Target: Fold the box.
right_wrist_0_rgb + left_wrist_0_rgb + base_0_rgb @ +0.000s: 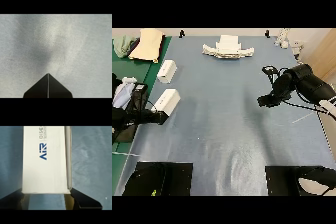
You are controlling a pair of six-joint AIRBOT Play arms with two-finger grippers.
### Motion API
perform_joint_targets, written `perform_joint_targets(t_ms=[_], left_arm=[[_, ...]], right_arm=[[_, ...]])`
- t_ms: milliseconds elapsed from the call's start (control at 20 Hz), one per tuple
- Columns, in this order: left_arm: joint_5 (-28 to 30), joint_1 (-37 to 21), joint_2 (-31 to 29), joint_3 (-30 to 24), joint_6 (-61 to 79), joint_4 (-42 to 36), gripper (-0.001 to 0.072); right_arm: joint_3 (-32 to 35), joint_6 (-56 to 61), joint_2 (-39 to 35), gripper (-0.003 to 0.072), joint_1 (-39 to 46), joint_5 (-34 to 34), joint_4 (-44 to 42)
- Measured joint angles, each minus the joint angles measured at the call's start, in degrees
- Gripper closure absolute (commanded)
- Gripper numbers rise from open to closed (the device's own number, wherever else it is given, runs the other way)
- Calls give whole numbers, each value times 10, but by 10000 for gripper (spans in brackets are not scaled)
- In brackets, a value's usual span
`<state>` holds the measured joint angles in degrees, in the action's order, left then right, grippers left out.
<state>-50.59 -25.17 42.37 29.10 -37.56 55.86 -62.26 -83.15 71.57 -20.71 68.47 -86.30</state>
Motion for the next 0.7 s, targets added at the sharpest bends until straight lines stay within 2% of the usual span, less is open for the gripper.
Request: perform_joint_targets(t_ms=[200, 350, 500, 700], left_arm=[[65, -42, 56, 8, 16, -26, 214], [110, -52, 129, 42, 46, -57, 214], [138, -51, 222, 110, 64, -81, 214], [158, -20, 342, 221, 75, -94, 214]], right_arm=[[0, 0, 0, 675, 0, 0, 0], [0, 0, 0, 675, 0, 0, 0], [0, 0, 0, 675, 0, 0, 0], [0, 0, 0, 675, 0, 0, 0]])
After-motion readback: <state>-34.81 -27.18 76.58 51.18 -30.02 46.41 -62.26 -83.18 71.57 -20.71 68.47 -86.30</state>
